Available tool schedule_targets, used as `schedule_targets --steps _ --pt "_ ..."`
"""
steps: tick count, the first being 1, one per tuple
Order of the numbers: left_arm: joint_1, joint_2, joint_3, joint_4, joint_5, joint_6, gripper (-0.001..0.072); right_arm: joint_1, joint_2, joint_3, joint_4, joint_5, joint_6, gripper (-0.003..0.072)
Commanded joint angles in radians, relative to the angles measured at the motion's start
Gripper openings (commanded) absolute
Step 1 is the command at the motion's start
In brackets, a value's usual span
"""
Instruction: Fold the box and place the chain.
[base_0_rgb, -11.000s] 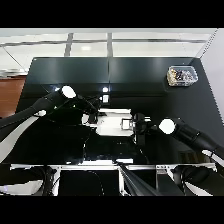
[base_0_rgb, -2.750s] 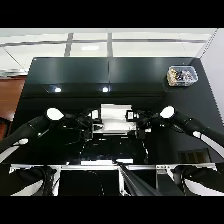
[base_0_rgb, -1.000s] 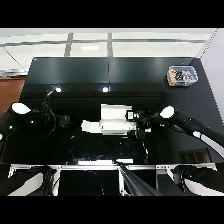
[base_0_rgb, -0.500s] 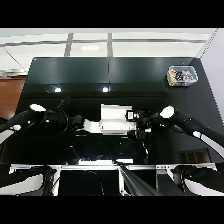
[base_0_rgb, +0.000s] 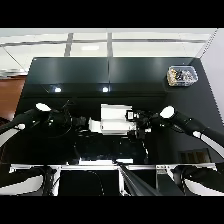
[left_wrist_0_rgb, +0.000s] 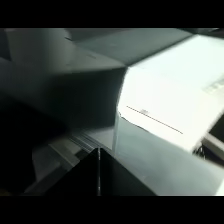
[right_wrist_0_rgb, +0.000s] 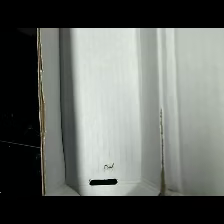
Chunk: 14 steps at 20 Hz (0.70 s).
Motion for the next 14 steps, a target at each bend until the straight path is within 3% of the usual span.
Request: schedule_targets --steps 1,2,5,11,14 --pt "-0.003 -0.001 0.045 0.0 -0.068 0.055 0.0565 0.001 0.0 0.0 0.0 0.0 0.0 0.0183" --pt "-0.003 -0.001 0.059 0.0 -0.076 0.055 0.0708 0.001 0.0 0.0 0.0 0.0 0.0 0.0184" --pt "-0.003 -0.001 0.089 0.0 -0.09 0.054 0.0705 0.001 0.0 0.0 0.0 0.0 0.0 0.0183" --pt "-0.069 0.0 0.161 0.051 -0.139 -0.049 0.0651 0.001 0.0 0.0 0.0 0.0 0.0 0.0183" --pt "-0.146 0.0 0.227 0.169 -0.135 -0.192 0.0526 0.001 0.0 0.0 0.0 0.0 0.0 0.0183"
